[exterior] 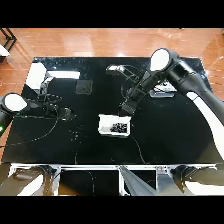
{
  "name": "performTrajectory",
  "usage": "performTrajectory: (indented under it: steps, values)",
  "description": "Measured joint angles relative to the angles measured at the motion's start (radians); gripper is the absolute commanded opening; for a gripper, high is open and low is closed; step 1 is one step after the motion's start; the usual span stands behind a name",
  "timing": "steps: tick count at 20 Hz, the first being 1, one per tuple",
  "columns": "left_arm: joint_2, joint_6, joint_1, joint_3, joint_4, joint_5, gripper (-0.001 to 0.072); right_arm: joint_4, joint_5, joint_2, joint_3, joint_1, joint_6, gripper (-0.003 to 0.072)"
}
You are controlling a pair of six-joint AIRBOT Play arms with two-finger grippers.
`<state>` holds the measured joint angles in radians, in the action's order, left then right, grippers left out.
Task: Fold the box and place the chain.
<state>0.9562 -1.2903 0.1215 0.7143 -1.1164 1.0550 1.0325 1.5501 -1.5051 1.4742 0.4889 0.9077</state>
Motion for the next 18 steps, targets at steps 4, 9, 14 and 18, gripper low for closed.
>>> performTrajectory:
  steps: [4,9,14,18]
  values:
    - [0.000,0.000,0.000,0.000,-0.001,0.000,0.0639,-0.016,0.010,-0.043,0.003,-0.007,-0.068,0.0696]
    - [0.000,0.000,0.000,0.000,-0.001,0.000,0.0639,0.010,0.014,-0.058,0.004,-0.005,-0.098,0.0697]
    - [0.000,0.000,0.000,0.000,-0.001,0.000,0.0639,0.040,0.015,-0.061,0.000,0.036,-0.092,0.0697]
    - [0.000,0.000,0.000,0.000,-0.001,-0.001,0.0639,0.133,0.018,-0.058,-0.002,0.092,-0.031,0.0697]
